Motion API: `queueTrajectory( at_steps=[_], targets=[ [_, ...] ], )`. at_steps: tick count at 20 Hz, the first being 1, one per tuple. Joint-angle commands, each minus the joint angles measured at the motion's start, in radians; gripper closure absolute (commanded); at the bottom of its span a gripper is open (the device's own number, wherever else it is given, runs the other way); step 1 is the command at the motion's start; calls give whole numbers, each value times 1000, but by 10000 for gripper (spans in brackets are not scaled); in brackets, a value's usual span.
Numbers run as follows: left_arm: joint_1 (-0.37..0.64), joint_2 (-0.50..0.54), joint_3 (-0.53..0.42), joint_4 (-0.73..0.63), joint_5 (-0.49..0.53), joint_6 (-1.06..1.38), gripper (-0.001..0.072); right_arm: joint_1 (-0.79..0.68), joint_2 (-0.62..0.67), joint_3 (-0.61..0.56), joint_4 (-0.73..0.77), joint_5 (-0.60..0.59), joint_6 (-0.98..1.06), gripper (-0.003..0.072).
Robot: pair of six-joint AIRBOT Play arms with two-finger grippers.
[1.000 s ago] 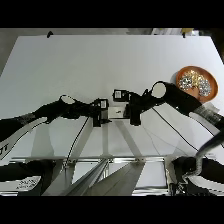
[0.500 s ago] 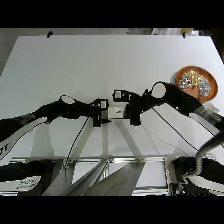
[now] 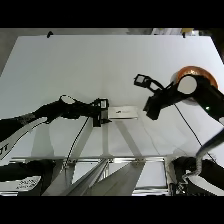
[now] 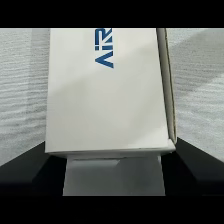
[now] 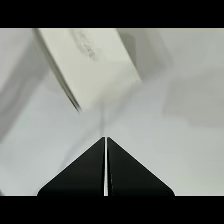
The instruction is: Fold the box and place the chain.
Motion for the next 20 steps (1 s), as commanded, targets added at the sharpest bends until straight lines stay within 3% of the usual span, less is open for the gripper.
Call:
queueTrajectory(
  at_steps=[1,5,8,13,16,20],
  targets=[
    [1,1,1,0,0,0,698,-161,20,-18,-164,105,253,667],
    [1,1,1,1,0,0,698,-365,20,-78,-175,105,335,667],
    [1,1,1,1,0,0,698,-438,21,-84,-169,149,357,666],
    [1,1,1,-7,-1,0,698,-448,21,-84,-167,150,358,666],
    [1,0,1,-77,24,0,699,-448,21,-84,-167,150,358,666],
    [2,12,1,-84,-15,-3,698,-448,21,-84,-167,150,358,666]
  ],
)
